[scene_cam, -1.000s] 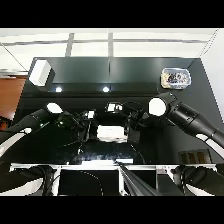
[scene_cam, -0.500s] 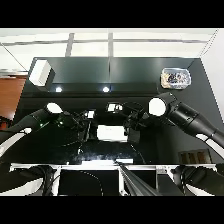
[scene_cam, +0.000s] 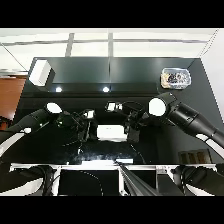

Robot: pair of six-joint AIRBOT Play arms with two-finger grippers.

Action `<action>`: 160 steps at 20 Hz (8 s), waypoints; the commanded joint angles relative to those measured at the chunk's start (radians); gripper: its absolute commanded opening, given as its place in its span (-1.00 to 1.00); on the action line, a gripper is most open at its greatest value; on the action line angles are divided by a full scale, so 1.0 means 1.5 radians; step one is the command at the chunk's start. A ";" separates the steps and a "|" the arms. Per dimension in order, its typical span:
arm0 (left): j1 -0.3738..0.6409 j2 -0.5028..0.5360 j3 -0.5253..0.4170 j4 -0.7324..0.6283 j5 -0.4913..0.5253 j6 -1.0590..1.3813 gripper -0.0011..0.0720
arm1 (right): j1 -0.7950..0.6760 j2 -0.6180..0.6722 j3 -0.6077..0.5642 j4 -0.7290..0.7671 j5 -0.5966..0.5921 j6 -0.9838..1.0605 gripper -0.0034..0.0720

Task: Fold the box and place the chain.

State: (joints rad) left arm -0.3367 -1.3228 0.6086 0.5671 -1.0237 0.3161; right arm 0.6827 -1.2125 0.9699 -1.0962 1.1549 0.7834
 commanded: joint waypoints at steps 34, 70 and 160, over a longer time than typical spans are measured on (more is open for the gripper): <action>-0.001 -0.001 0.001 0.000 0.000 0.001 0.30 | 0.001 0.016 -0.020 0.031 -0.057 0.024 -0.24; -0.001 -0.001 0.001 0.000 0.000 0.001 0.30 | 0.022 0.046 -0.043 0.020 -0.037 0.118 -0.12; 0.278 0.135 0.093 0.381 -0.025 -0.734 0.00 | -0.433 0.251 -0.152 0.254 -0.043 0.296 -0.87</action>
State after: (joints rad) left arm -0.2043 -1.1904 0.7773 1.0500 -1.0126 -0.6186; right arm 0.0338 -0.8371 0.7403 -0.7151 1.1091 1.2266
